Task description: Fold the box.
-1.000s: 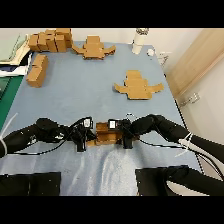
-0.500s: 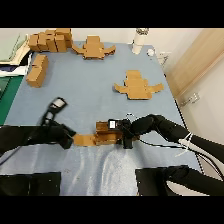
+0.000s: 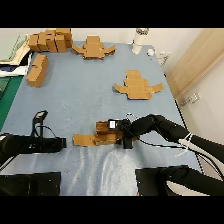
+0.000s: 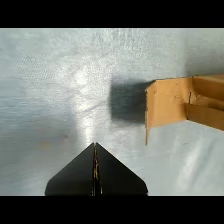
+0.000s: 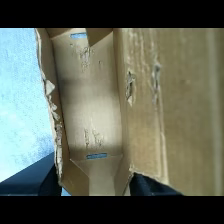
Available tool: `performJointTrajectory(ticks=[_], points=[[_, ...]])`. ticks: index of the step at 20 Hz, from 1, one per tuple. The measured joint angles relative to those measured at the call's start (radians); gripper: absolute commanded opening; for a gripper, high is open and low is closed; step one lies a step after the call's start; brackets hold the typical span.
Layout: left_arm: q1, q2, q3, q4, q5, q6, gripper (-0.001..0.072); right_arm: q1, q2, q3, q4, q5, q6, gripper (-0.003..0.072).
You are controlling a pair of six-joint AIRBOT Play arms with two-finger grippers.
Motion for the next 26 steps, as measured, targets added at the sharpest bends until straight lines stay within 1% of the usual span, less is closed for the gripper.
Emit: performJointTrajectory(ticks=[5, 7, 9, 12, 15, 21, 26], points=[[0.003, -0.199, -0.007, -0.353, 0.101, 0.308, 0.0011, 0.000, 0.000, 0.000, 0.000, 0.000, 0.000, 0.0474], [0.003, -0.254, 0.002, -0.477, 0.122, 0.430, 0.0011, 0.000, 0.000, 0.000, 0.000, 0.000, 0.000, 0.0474], [0.003, -0.292, 0.008, -0.554, 0.140, 0.511, 0.0010, 0.000, 0.000, 0.000, 0.000, 0.000, 0.000, 0.0474], [0.003, -0.326, 0.014, -0.613, 0.159, 0.583, 0.0011, 0.000, 0.000, 0.000, 0.000, 0.000, 0.000, 0.0473], [-0.006, -0.340, 0.024, -0.640, 0.157, 0.628, 0.0011, 0.000, 0.000, 0.000, 0.000, 0.000, 0.000, 0.0473], [-0.067, -0.348, 0.095, -0.656, 0.120, 0.676, 0.0015, 0.000, 0.000, 0.000, 0.000, 0.000, 0.000, 0.0474], [-0.080, -0.352, 0.144, -0.658, 0.105, 0.684, 0.0016, 0.000, 0.000, 0.000, 0.000, 0.000, 0.000, 0.0474]])
